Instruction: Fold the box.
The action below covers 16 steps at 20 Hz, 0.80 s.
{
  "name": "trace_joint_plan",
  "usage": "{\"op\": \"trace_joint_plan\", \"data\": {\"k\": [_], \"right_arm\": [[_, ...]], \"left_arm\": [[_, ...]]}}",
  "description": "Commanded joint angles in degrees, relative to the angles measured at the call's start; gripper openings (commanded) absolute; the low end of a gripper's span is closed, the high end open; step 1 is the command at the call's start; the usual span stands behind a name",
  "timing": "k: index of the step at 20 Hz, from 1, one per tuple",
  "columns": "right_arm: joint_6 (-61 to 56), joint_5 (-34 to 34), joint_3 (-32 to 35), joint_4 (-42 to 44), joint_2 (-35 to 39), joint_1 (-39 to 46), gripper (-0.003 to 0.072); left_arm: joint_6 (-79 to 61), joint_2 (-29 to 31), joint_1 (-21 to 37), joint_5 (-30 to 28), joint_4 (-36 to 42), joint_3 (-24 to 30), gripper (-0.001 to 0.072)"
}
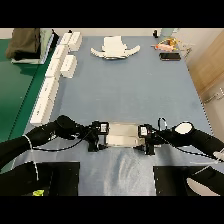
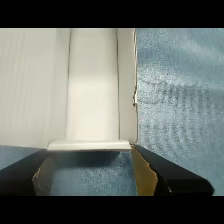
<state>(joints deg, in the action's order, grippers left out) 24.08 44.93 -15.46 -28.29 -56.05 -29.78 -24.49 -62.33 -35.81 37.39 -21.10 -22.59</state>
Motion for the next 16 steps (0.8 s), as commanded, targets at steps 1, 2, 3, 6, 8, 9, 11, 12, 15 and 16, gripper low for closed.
{"op": "trace_joint_plan", "data": {"k": [1, 2, 3, 6, 8, 9, 11, 12, 15, 16], "right_arm": [[0.0, 0.0, 0.0, 0.0, 0.0, 0.0, 0.0508], [0.0, 0.0, 0.0, 0.0, 0.0, 0.0, 0.0508], [0.0, 0.0, 0.0, 0.0, 0.0, 0.0, 0.0508], [0.0, 0.0, 0.0, 0.0, 0.0, 0.0, 0.0508], [0.0, 0.0, 0.0, 0.0, 0.0, 0.0, 0.0508], [0.0, 0.0, 0.0, 0.0, 0.0, 0.0, 0.0508], [0.0, 0.0, 0.0, 0.0, 0.0, 0.0, 0.0508], [0.0, 0.0, 0.0, 0.0, 0.0, 0.0, 0.0508], [0.0, 0.0, 0.0, 0.0, 0.0, 0.0, 0.0509], [0.0, 0.0, 0.0, 0.0, 0.0, 0.0, 0.0508]], "left_arm": [[-0.3, -1.2, -1.5, -1.2, 0.4, -0.4, 0.0720], [-0.1, -1.3, -1.7, -1.7, 0.4, -0.6, 0.0720], [-0.1, -1.3, -1.7, -1.9, 0.5, -0.6, 0.0720], [-0.1, -1.3, -1.7, -1.9, 0.5, -0.6, 0.0720], [0.3, -1.3, -1.7, -2.4, 0.5, -0.6, 0.0720], [0.6, -1.5, -1.7, -2.5, 0.5, -0.7, 0.0720], [2.6, -2.2, -1.8, -3.1, 0.2, -1.5, 0.0720], [3.5, -2.6, -2.0, -3.5, 0.0, -1.8, 0.0720], [3.5, -2.8, -2.4, -3.1, -0.8, -2.1, 0.0620], [3.5, -2.8, -2.4, -2.4, -1.3, -2.1, 0.0605]]}}
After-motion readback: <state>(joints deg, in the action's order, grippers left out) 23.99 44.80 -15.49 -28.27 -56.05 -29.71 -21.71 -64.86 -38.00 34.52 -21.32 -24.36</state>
